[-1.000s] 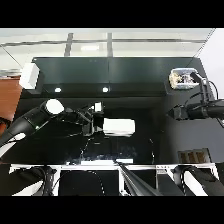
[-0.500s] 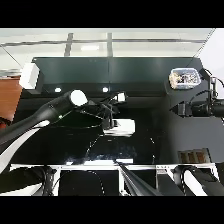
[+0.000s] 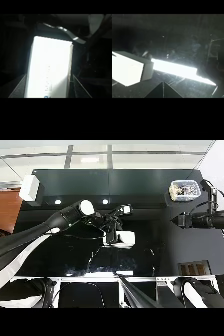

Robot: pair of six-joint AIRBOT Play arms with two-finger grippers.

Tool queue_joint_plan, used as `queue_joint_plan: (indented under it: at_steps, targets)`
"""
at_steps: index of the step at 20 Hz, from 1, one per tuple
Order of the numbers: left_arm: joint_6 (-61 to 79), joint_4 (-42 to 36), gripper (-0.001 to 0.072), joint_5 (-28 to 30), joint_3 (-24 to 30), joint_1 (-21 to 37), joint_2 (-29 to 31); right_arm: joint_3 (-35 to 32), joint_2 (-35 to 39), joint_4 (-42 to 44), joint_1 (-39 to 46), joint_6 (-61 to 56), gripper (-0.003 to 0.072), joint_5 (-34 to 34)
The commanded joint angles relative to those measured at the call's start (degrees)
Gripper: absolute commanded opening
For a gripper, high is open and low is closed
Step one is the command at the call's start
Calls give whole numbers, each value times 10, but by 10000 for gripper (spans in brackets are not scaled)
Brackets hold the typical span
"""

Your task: Fold the box and place the chain.

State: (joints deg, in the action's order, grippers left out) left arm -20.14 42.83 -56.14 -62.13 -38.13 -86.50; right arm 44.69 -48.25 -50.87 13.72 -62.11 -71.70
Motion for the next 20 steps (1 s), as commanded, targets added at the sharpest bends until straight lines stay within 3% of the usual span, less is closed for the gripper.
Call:
queue_joint_plan:
  at_steps: [1, 11, 16, 17, 18, 19, 20]
  targets:
    - [-2, 1, 715, -12, -2, -3, -2, 0, 0, 0, 0, 3, 17, 4]
    - [-2, 117, 715, 11, -2, -58, -2, 0, 0, -2, 0, 7, 16, 4]
    - [-34, 203, 713, 76, -2, -81, -12, 0, 0, -2, 0, 7, 17, 5]
    - [-73, 207, 652, 92, -2, -80, -13, -1, 0, -1, 0, 6, 16, 9]
    - [-102, 209, 472, 91, -3, -78, -12, -3, 0, -1, 0, 6, 17, 13]
    - [-122, 216, 350, 77, -5, -73, -7, -4, 0, -1, 0, 6, 17, 15]
    - [-153, 228, 340, 59, -7, -62, 1, -5, 0, -1, 0, 6, 17, 15]
